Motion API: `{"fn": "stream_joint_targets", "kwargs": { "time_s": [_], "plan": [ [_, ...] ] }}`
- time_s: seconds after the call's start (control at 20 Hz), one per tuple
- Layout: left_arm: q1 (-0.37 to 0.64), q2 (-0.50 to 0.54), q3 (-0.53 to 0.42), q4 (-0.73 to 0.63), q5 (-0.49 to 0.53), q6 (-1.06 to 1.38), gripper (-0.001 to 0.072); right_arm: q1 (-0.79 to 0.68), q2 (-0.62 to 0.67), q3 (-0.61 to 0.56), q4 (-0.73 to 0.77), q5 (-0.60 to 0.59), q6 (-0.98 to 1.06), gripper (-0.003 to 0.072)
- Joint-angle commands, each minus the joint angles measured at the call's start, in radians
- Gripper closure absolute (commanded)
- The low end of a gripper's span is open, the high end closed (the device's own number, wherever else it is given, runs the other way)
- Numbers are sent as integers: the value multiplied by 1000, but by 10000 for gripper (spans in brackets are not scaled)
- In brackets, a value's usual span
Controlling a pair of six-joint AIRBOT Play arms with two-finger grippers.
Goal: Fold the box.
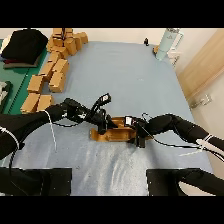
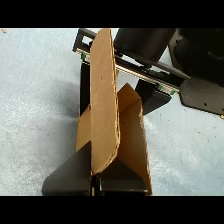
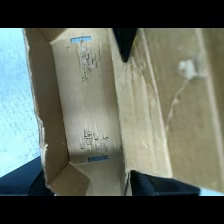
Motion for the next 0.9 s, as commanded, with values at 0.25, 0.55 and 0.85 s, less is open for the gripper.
{"fn": "stream_joint_targets", "kwargs": {
  "time_s": [0.25,0.55,0.85],
  "plan": [
    [0,0,0,0,0,0,698,0,19,0,-2,-14,8,104],
    [0,0,1,-14,18,1,698,0,18,0,-21,-12,8,229],
    [0,0,1,-39,39,0,698,0,9,-1,-20,-11,8,88]
  ]
}}
